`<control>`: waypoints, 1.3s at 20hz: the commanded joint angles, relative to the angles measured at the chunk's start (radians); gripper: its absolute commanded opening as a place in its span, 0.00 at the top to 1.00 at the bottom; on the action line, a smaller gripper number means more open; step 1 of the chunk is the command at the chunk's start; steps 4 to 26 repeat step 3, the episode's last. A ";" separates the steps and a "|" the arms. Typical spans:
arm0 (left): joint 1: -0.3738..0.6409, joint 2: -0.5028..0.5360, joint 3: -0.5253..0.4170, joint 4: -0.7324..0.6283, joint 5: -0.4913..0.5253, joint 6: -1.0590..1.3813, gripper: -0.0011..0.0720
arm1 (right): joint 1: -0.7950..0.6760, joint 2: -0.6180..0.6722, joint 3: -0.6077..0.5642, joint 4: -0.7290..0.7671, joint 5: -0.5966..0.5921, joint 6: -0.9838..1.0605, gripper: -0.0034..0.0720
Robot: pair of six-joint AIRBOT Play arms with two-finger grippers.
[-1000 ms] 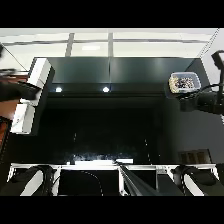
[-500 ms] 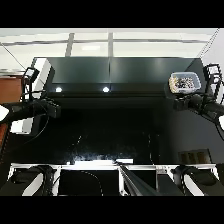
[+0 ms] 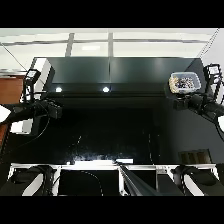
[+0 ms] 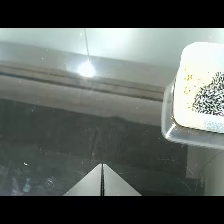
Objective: Fold the box and place the chain.
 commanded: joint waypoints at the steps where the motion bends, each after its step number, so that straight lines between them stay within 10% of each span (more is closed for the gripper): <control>1: 0.000 0.000 -0.001 0.000 0.001 -0.001 0.95 | 0.001 0.000 0.000 0.000 -0.002 0.000 0.94; 26: 0.000 0.000 -0.001 0.000 0.001 -0.001 0.95 | 0.001 0.000 0.000 0.000 -0.002 0.000 0.94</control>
